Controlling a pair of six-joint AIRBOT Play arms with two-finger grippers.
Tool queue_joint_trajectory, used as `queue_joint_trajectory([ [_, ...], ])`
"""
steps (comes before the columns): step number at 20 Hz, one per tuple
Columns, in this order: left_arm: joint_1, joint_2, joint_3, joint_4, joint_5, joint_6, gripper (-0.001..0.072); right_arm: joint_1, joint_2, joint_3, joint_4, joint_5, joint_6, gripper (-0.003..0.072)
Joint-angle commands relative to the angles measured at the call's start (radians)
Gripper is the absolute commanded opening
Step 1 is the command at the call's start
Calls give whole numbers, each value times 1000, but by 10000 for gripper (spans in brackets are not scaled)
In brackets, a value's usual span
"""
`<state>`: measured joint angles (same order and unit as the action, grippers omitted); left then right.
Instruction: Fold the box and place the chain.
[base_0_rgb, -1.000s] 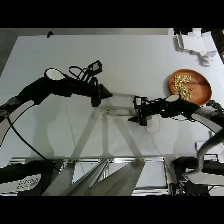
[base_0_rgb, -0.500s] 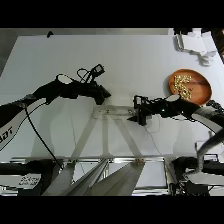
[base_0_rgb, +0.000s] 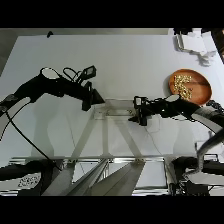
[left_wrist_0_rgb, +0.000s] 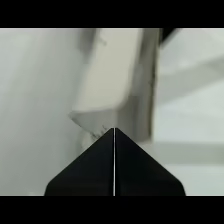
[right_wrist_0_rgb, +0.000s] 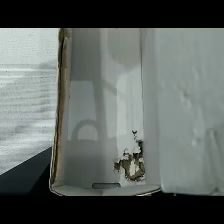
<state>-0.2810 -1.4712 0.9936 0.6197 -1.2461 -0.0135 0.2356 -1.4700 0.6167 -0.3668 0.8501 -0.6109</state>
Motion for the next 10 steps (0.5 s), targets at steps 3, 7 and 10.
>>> queue_joint_trajectory([
  [3, -47, 13, 0, 343, 15, -158, 5, 0, 1, 0, 4, 1, 1, 402],
  [7, -79, 6, 0, 520, 94, -303, 5, 0, 1, 0, 4, 1, 1, 402],
  [10, -73, 2, 0, 624, 105, -396, 6, 0, 1, 0, 4, 1, 1, 402],
])
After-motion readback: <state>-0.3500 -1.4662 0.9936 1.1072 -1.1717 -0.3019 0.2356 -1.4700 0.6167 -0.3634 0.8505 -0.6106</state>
